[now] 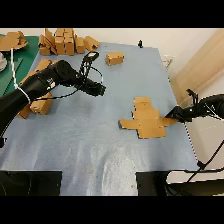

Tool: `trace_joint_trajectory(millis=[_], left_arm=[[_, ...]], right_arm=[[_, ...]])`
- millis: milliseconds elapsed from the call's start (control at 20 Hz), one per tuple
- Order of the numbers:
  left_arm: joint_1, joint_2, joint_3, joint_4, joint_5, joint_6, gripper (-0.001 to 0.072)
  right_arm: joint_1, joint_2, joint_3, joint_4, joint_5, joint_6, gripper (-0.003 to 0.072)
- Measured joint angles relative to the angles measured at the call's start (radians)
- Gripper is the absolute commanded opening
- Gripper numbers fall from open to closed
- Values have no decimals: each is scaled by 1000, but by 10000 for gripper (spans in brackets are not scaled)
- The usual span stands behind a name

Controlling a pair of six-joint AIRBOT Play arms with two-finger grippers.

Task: Fold the box.

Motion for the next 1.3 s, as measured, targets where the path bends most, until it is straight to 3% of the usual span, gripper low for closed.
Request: trace_joint_trajectory(millis=[50,150,200,500,750,1000,1100,1300], left_arm=[[0,0,0,0,0,0,12],[0,0,0,0,0,0,12],[0,0,0,0,0,0,12],[0,0,0,0,0,0,12],[0,0,0,0,0,0,12],[0,0,0,-1,0,0,12],[0,0,0,-3,3,0,12],[0,0,0,-4,33,0,12]], right_arm=[[10,0,0,11,-17,-1,164],[36,0,0,23,-43,-4,119],[54,0,0,26,-55,-6,5],[245,0,0,134,-68,8,4],[502,0,-10,243,118,37,4],[653,0,-65,259,314,122,8],[685,0,-82,258,344,141,231],[707,0,-94,240,346,161,218]])
